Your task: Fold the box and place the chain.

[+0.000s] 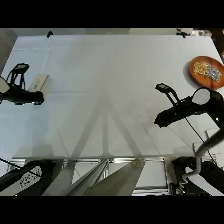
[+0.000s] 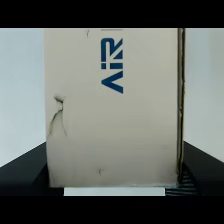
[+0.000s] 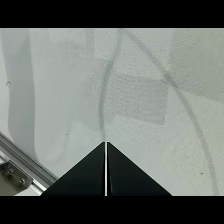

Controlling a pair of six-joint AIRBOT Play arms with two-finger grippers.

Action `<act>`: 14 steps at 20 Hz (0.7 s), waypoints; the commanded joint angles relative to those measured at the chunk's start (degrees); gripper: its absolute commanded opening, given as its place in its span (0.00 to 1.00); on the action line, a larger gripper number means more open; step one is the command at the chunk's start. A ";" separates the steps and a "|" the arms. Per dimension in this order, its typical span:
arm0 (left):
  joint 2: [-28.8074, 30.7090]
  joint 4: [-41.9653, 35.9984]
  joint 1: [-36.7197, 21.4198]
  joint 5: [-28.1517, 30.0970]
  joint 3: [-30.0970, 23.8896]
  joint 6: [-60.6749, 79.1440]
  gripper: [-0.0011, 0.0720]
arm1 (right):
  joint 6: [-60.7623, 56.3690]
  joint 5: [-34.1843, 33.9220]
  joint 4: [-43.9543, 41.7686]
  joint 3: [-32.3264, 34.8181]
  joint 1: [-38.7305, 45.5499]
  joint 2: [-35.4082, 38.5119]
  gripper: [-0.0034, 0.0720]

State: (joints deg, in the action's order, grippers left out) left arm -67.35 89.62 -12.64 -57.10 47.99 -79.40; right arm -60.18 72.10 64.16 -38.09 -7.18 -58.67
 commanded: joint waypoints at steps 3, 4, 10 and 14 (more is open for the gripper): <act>0.04 1.07 -6.47 -2.86 -0.09 -1.84 0.10 | -0.02 -0.11 -0.20 -0.04 0.04 -0.04 0.07; 0.00 1.03 -6.69 -2.97 -0.11 -1.84 0.26 | -0.02 -0.11 -0.20 -0.04 0.04 -0.04 0.07; 0.00 0.83 -6.69 -3.45 -0.11 -1.79 0.41 | -0.02 -0.09 -0.20 -0.04 0.04 -0.04 0.07; -0.02 0.85 -6.69 -4.94 -0.11 -1.57 0.98 | -0.02 -0.11 -0.20 -0.04 0.04 -0.04 0.07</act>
State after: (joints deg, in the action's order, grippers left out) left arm -67.35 90.43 -19.25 -60.97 47.92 -81.08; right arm -60.18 72.01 63.96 -38.09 -7.18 -58.67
